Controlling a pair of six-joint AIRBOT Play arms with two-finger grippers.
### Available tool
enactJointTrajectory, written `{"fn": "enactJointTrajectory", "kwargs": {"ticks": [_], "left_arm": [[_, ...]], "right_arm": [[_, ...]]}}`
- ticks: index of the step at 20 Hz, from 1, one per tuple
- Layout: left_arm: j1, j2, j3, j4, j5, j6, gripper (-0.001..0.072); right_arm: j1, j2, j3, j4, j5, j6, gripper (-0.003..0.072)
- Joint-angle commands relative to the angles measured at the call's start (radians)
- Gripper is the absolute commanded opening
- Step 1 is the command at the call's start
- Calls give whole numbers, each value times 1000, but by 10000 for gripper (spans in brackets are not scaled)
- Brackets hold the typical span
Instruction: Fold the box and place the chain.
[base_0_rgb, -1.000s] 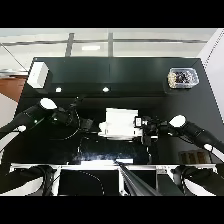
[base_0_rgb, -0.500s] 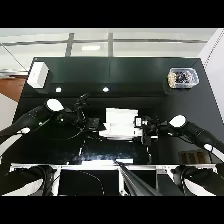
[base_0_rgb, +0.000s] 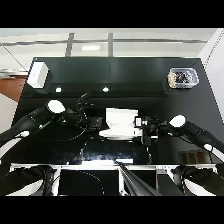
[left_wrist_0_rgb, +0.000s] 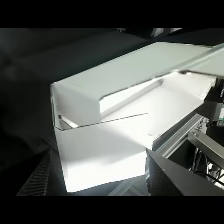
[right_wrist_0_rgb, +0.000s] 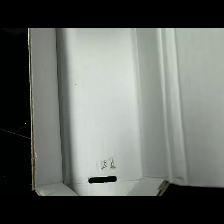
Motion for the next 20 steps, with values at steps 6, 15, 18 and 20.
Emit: {"fn": "enactJointTrajectory", "kwargs": {"ticks": [6,15,18,20], "left_arm": [[-29,25,1,17,53,-84,664],[-135,25,72,261,115,-336,551],[-172,22,104,401,116,-465,551],[-200,22,122,457,115,-523,551]], "right_arm": [[1,-1,0,0,0,0,479],[1,-1,0,0,0,0,479],[1,-1,0,0,-1,0,478],[1,-1,0,0,0,0,479]]}}
